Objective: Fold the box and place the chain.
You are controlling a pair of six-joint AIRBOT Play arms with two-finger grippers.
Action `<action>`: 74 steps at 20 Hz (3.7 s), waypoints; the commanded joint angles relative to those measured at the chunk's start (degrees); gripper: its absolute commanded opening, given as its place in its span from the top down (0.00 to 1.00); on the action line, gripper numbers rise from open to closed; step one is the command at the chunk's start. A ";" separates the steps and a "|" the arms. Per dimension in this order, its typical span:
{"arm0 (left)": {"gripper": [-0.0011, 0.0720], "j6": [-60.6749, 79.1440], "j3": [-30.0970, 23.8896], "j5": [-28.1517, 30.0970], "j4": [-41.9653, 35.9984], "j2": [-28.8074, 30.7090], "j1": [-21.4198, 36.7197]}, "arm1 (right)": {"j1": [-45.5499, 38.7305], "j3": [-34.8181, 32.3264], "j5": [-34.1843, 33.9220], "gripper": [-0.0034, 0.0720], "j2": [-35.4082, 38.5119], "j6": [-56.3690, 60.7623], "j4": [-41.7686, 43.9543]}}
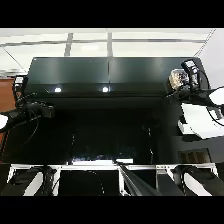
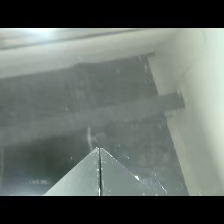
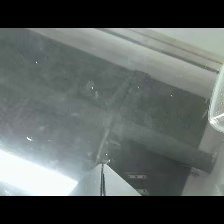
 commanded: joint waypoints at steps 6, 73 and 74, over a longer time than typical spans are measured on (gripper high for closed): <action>0.47 0.11 1.22 12.90 -19.15 -3.69 -2.49 | 0.07 0.02 -8.74 0.92 -0.04 0.42 13.05; 0.01 5.95 20.96 -22.47 -32.22 -42.91 -11.08 | 2.23 -29.00 -2.38 0.93 2.19 -25.35 56.33; 0.01 7.43 21.22 -22.56 -34.07 -44.78 -11.85 | 2.23 -29.00 -2.32 0.92 2.16 -25.35 56.30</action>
